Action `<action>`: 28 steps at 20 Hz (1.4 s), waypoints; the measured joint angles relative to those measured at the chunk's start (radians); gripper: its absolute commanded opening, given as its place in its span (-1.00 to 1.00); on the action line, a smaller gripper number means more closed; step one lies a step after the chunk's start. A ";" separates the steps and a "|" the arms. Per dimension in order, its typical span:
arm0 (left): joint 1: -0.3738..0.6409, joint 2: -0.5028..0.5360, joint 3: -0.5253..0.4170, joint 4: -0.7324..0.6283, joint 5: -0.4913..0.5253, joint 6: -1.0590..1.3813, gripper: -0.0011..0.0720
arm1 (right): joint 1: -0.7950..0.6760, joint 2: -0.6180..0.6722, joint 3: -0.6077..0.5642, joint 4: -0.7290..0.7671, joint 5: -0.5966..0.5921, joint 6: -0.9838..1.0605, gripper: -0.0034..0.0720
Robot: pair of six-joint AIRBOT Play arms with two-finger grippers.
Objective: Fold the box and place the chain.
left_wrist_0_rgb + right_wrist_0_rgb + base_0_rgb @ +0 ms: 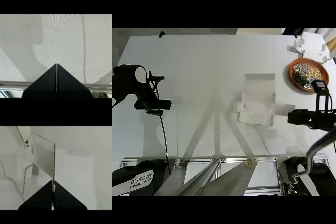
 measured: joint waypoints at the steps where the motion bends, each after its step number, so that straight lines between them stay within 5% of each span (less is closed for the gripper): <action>1: 0.000 0.000 0.000 0.000 0.002 0.000 -0.93 | 0.032 0.015 -0.014 0.011 0.007 0.013 -0.89; 8: 0.000 0.000 0.000 -0.016 0.135 0.050 -0.93 | 0.158 0.049 -0.048 0.042 0.016 0.073 -0.89; 10: 0.000 -0.001 -0.001 -0.098 0.199 0.158 -0.51 | 0.167 0.051 -0.050 0.045 0.016 0.080 -0.89; 12: 0.000 -0.010 -0.001 -0.283 0.243 0.352 0.06 | 0.172 0.052 -0.051 0.046 0.015 0.083 -0.89; 16: -0.053 -0.071 -0.001 -0.764 0.264 0.743 0.12 | 0.176 0.052 -0.051 0.048 0.013 0.086 -0.89; 18: -0.125 -0.121 0.001 -0.920 0.277 0.903 0.44 | 0.177 0.052 -0.051 0.048 0.013 0.086 -0.89; 22: -0.262 -0.250 0.059 -1.067 0.325 1.120 0.44 | 0.177 0.052 -0.051 0.048 0.013 0.083 -0.89; 28: -0.328 -0.468 0.290 -1.164 0.304 1.183 0.44 | 0.177 0.052 -0.051 0.049 0.015 0.079 -0.89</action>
